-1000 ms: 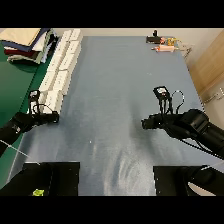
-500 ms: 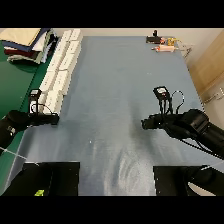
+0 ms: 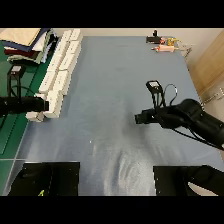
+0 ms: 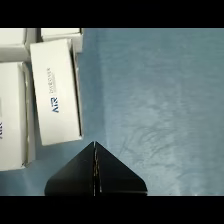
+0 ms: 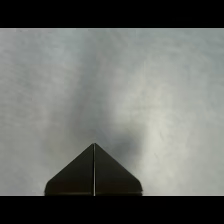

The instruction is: Fold the box.

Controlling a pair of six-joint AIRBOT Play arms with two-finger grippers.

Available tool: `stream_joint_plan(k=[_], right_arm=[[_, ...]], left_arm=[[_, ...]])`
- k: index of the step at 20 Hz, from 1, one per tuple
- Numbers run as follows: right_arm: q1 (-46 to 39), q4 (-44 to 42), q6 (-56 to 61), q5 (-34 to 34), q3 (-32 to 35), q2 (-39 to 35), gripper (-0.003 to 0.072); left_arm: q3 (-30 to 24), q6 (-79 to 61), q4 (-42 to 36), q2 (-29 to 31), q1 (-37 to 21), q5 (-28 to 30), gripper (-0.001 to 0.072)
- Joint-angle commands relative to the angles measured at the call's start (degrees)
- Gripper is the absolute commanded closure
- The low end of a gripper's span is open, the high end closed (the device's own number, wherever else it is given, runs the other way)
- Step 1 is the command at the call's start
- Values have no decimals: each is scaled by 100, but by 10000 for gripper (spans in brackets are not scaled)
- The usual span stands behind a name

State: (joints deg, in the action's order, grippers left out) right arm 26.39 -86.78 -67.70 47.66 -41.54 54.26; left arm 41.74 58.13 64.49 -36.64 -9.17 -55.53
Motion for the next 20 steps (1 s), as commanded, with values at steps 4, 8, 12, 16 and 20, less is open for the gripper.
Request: stream_joint_plan(k=[4,8,12,16,20], right_arm=[[17,-719,-632,765,-2192,1912,683],[15,-1224,-640,796,-2715,2400,682],[15,-1241,-629,804,-2715,2400,683],[15,-1244,-629,815,-2715,2400,683],[15,-1246,-629,817,-2715,2400,683]], left_arm=[[1349,496,-365,-1598,1781,-275,697],[1604,496,-551,-2544,2573,76,697],[1604,490,-684,-2802,2741,258,696],[1602,490,-684,-2800,2741,260,697],[1602,490,-684,-2802,2741,260,696]])
